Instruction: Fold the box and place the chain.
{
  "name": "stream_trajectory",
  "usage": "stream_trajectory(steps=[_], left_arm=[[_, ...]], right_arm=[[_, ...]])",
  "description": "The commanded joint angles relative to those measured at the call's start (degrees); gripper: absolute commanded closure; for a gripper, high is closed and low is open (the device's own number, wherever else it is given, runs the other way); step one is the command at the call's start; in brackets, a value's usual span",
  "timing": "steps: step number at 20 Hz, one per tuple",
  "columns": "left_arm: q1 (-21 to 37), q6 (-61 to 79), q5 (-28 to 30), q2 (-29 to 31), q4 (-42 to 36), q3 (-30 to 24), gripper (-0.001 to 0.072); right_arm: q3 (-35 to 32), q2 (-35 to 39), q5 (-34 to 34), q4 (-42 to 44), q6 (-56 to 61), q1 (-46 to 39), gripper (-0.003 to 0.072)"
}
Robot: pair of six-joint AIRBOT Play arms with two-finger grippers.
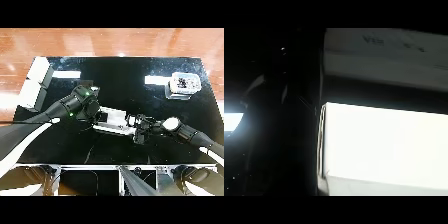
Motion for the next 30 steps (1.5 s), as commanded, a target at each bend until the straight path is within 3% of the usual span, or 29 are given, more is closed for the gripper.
stream_trajectory(steps=[1, 30], left_arm=[[-0.24, -2.16, -1.42, 0.33, -0.11, -1.84, 0.069], [-0.22, -3.3, -4.33, 0.63, 2.45, -3.56, 0.069]], right_arm=[[0.09, 0.04, -0.02, -1.05, -0.24, 0.02, 0.0034], [4.85, -0.09, -1.03, -5.27, 0.63, -1.81, 0.0036]])
